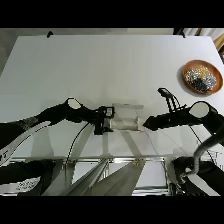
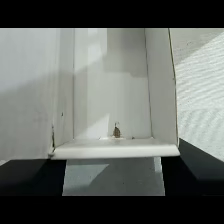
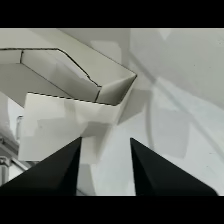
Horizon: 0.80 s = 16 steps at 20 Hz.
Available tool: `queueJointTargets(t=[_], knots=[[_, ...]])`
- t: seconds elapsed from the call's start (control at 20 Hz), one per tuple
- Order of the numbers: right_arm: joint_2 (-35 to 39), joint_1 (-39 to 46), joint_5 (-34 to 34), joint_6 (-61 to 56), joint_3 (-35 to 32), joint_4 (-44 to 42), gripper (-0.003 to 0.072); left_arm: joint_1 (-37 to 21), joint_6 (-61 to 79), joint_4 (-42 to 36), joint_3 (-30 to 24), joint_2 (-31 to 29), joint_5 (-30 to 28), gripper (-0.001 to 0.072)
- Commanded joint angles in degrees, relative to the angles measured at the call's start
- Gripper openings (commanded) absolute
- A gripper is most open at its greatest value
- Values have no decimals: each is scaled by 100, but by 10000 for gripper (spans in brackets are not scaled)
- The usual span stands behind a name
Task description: Fold the box and place the chain.
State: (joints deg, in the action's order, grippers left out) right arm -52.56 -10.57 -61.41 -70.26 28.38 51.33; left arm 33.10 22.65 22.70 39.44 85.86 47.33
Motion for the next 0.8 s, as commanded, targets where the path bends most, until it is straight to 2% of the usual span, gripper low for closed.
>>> queueJointTargets(t=[0.0, 0.05, 0.15, 0.3, 0.5, 0.7, 0.75], knots=[[0, -146, -63, -85, 55, -114, 534, -4, 4, 4, 0, 2, 2, 31], [-9, -262, 48, -232, 55, -48, 646, -4, 4, 4, 0, 2, 2, 31], [-72, -485, 415, -649, 55, 192, 646, -4, 4, 4, 0, 2, 4, 31], [-302, -772, 603, -1093, 55, 358, 641, -4, 4, 4, 0, 2, 2, 31], [-487, -1233, 1226, -1670, 59, 433, 583, -4, 4, 4, 0, 2, 4, 31], [-496, -1366, 1283, -2319, 68, 723, 580, -4, 4, 4, 0, 2, 4, 31], [-496, -1366, 1276, -2420, 87, 756, 530, -4, 4, 4, 0, 2, 4, 31]])
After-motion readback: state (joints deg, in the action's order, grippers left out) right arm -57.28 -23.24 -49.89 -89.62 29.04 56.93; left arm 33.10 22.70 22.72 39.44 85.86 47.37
